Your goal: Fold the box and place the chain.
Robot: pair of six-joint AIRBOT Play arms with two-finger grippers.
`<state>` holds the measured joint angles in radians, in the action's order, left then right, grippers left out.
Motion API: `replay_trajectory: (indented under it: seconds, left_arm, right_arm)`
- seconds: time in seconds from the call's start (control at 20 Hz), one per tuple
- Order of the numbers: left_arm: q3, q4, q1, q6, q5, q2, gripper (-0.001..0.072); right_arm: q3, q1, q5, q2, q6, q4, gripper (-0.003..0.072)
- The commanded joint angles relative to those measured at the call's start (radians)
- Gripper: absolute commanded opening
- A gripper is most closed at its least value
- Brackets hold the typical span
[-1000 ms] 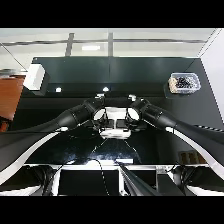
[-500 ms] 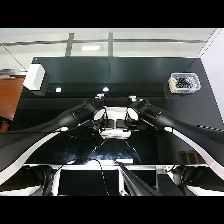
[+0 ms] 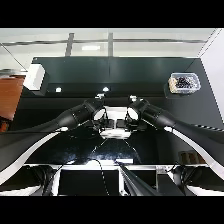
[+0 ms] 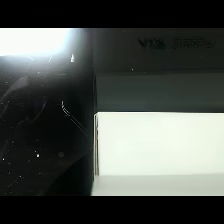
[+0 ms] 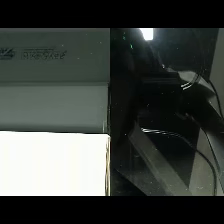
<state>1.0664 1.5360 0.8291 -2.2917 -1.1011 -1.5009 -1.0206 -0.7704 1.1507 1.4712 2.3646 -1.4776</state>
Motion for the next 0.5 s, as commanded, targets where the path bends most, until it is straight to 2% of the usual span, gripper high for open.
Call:
replay_trajectory:
  seconds: [0.0,0.1,0.15,0.45]
  left_arm:
    - [0.000,0.000,0.000,0.000,0.000,0.000,0.0028]
    - [0.000,0.000,0.000,0.000,0.000,0.000,0.0028]
    - [0.000,0.000,0.000,0.000,0.000,0.000,0.0028]
    - [0.000,-0.001,0.000,0.000,0.000,0.000,0.0029]
  right_arm:
    - [0.000,0.000,0.006,0.000,0.000,0.004,0.0035]
    - [0.000,0.000,0.018,0.000,0.000,0.002,0.0043]
    - [0.000,0.000,0.032,0.000,0.009,-0.001,0.0208]
    - [0.000,0.000,0.035,0.000,0.014,0.001,0.0214]
